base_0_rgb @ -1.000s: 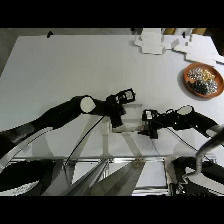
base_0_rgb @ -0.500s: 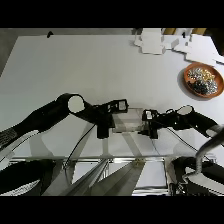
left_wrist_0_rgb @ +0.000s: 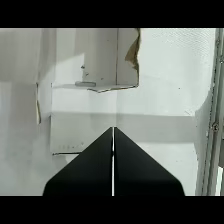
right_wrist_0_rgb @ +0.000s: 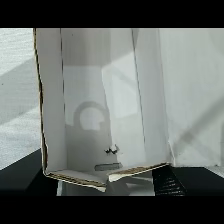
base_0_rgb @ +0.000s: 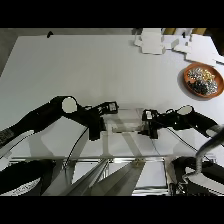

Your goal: Fold the box and place the chain.

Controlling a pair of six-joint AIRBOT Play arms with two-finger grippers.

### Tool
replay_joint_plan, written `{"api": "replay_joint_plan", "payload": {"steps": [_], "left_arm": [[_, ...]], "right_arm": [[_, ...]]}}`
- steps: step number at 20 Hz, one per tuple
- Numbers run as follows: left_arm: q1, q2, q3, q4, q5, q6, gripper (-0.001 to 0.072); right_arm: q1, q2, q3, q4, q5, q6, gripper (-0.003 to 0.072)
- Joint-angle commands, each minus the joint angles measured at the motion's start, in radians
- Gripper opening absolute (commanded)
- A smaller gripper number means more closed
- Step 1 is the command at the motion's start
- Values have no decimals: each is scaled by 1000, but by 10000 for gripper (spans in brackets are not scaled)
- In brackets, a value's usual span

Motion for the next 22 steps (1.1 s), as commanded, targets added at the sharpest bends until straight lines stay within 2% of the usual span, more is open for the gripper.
{"api": "replay_joint_plan", "payload": {"steps": [1, 2, 3, 5, 11, 12, 13, 18, 22], "left_arm": [[21, 3, -14, 16, 41, 31, 70], [20, 3, -33, 18, 80, 59, 193], [20, 2, -55, 18, 127, 73, 279], [17, 2, -98, 18, 201, 79, 294], [13, 2, -105, -28, 246, 323, 294], [3, 1, -105, -27, 262, 369, 303], [-8, -1, -105, -27, 280, 402, 352], [-37, -41, -105, -31, 325, 423, 388], [-53, -50, -105, -53, 321, 423, 388]], "right_arm": [[0, 0, 0, 0, 0, 0, 316], [0, 0, 0, 0, 0, 0, 316], [0, 0, 0, 0, 0, 0, 316], [0, 0, 0, 0, 0, 0, 316], [0, 0, 0, 0, 0, 0, 316], [0, 0, 0, 0, 0, 0, 316], [0, 0, 0, 0, 0, 0, 316], [0, 0, 0, 0, 0, 0, 316], [0, 0, 0, 0, 0, 0, 316]]}}
